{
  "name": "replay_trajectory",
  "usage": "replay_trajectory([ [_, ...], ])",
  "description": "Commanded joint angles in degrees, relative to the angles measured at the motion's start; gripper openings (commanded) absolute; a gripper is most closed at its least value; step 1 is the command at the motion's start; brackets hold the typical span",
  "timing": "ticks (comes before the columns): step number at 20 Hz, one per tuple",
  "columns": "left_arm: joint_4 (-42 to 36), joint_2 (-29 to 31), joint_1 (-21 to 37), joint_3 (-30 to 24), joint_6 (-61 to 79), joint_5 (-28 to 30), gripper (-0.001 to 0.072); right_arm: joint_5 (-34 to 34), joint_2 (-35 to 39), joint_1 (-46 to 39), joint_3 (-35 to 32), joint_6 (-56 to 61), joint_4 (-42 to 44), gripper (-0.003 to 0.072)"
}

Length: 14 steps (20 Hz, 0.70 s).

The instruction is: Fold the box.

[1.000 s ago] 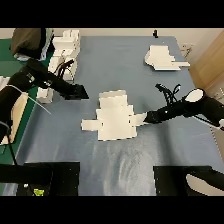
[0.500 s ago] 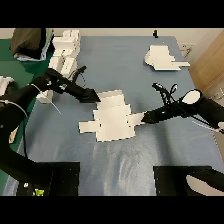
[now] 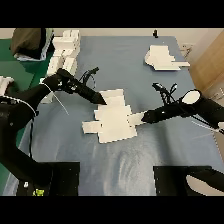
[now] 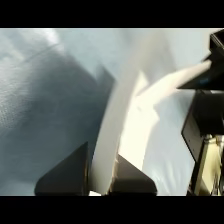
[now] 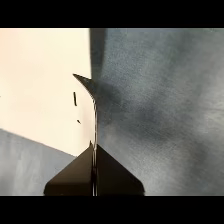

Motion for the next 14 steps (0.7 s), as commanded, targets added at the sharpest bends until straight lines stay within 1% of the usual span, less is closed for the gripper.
replay_trajectory([
  [1,1.6,-0.2,-0.3,0.5,2.3,-2.4,0.0096,0.3,0.0,0.0,0.0,0.1,-0.2,0.0000],
  [2,2.1,-0.1,-0.2,0.5,2.8,-3.2,0.0095,0.3,0.0,0.0,0.0,0.1,-0.2,0.0000],
  [3,2.7,-0.1,-0.2,0.5,3.2,-3.3,0.0014,0.2,0.0,0.0,0.0,0.1,-0.2,0.0001],
  [4,2.7,-0.1,-0.2,0.5,4.0,-3.3,0.0016,0.0,0.0,0.0,0.0,0.1,-0.2,0.0001],
  [5,2.7,-0.1,-0.3,0.5,5.2,-3.2,0.0015,-0.4,0.0,0.0,0.0,0.2,-0.2,0.0078],
  [6,2.6,0.1,-0.3,0.5,6.4,-2.9,0.0014,-1.3,0.1,-0.1,0.0,1.2,-0.3,0.0218],
  [7,2.5,0.5,-0.3,0.5,6.8,-2.1,0.0013,-2.8,0.2,-0.4,0.1,3.1,-0.7,0.0341],
  [8,2.6,1.4,-0.3,0.5,8.0,-1.2,0.0012,-3.7,0.2,-0.9,0.6,5.2,-1.6,0.0366],
  [11,2.4,6.5,-1.1,0.1,12.9,2.9,0.0010,-3.0,0.2,-3.5,5.0,15.1,-7.9,0.0366],
  [13,1.1,11.0,-3.4,-2.5,19.1,7.4,0.0010,-1.3,0.6,-5.1,8.8,19.2,-10.3,0.0366],
  [14,-0.7,13.6,-5.2,-5.1,23.6,11.1,0.0010,-1.2,1.0,-5.6,10.4,21.0,-10.6,0.0365],
])
